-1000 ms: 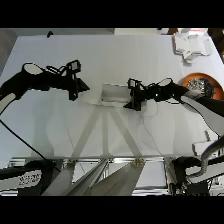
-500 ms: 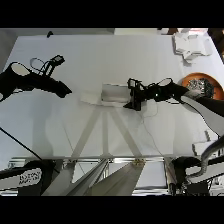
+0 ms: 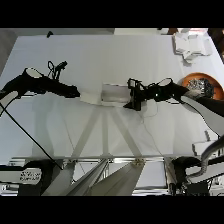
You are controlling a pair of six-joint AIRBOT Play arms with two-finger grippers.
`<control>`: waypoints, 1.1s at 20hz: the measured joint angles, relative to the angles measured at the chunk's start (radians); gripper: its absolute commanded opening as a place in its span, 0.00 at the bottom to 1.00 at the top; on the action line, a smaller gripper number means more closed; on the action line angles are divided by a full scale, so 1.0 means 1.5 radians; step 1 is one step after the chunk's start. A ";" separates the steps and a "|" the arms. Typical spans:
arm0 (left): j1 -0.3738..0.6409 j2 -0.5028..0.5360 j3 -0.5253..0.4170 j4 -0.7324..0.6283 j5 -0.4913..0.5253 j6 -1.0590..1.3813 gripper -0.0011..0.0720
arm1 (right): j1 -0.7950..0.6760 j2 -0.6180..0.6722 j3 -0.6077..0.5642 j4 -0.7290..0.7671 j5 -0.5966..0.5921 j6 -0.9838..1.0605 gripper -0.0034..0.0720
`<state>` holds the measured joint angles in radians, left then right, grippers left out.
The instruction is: Fold the box and place the chain.
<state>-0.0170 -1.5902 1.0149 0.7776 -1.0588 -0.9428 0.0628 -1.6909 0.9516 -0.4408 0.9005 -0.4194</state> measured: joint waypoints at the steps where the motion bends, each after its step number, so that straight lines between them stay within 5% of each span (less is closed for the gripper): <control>1: -0.005 -0.007 0.000 -0.010 -0.004 0.000 0.01 | 0.000 0.000 0.000 0.000 0.000 0.000 0.73; 14: -0.065 -0.029 -0.004 -0.140 -0.018 0.070 0.04 | 0.000 0.000 0.000 0.000 0.000 0.000 0.73; 16: -0.069 -0.028 -0.004 -0.156 -0.021 0.073 0.25 | 0.000 0.000 0.000 0.000 0.000 0.000 0.73; 21: -0.072 -0.024 -0.004 -0.206 -0.027 0.074 0.28 | 0.000 0.000 0.000 0.000 0.000 0.000 0.73; 22: -0.072 -0.024 -0.004 -0.210 -0.031 0.075 0.35 | 0.000 0.000 0.000 0.000 0.000 0.000 0.73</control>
<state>-0.1257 -1.6260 1.0084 0.4622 -1.1046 -0.8310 0.0628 -1.6913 0.9512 -0.4408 0.9005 -0.4198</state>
